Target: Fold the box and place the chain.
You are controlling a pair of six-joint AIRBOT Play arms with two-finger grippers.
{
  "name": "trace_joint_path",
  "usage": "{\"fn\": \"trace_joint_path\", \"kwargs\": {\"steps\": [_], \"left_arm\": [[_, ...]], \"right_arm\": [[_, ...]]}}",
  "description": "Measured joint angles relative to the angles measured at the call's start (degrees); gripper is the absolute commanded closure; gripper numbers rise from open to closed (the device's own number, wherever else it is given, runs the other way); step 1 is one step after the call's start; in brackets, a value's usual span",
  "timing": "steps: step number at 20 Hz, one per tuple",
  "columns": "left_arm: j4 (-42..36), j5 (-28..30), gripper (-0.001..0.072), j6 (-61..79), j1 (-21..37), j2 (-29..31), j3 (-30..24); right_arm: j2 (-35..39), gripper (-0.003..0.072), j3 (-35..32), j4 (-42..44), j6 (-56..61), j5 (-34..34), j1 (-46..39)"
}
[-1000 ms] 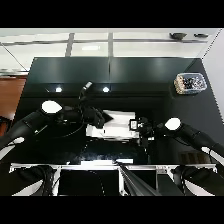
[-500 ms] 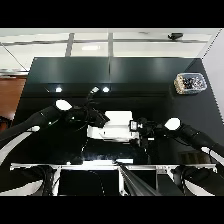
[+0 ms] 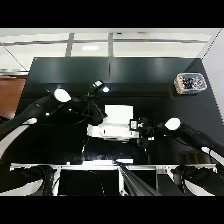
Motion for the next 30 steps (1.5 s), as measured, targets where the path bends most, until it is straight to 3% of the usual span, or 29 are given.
{"fn": "trace_joint_path", "kwargs": {"steps": [5, 9, 12, 16, 24, 26, 28, 30], "left_arm": [[6.7, -0.5, 0.0680, -7.8, 6.6, 12.0, -3.9], [-4.6, 0.5, 0.0681, -5.1, 10.6, 17.8, -13.1], [-12.5, -2.2, 0.0680, 2.6, 9.9, 18.4, -18.0], [-17.0, -3.0, 0.0681, 9.6, 6.6, 16.8, -20.5], [-14.1, -1.1, 0.0678, 13.2, 3.6, 10.8, -21.3], [-12.6, -0.6, 0.0567, 13.4, 3.5, 10.4, -21.3], [-9.9, -0.2, 0.0519, 13.4, 3.5, 10.2, -21.3], [-6.7, 0.5, 0.0327, 13.4, 3.4, 10.1, -21.1]], "right_arm": [[0.0, 0.0275, 0.0, -0.1, 0.0, 0.2, 0.0], [0.0, 0.0275, 0.0, -0.1, 0.0, 0.2, 0.0], [0.0, 0.0275, 0.0, -0.1, 0.0, 0.2, 0.0], [0.0, 0.0275, 0.0, -0.2, 0.0, 0.3, 0.0], [0.0, 0.0275, 0.0, -0.1, 0.0, 0.3, 0.0], [0.0, 0.0275, 0.0, -0.2, -0.1, 0.3, 0.0], [0.0, 0.0275, 0.0, -0.2, -0.1, 0.3, 0.0], [0.0, 0.0275, 0.0, -0.2, -0.2, 0.4, 0.0]]}}
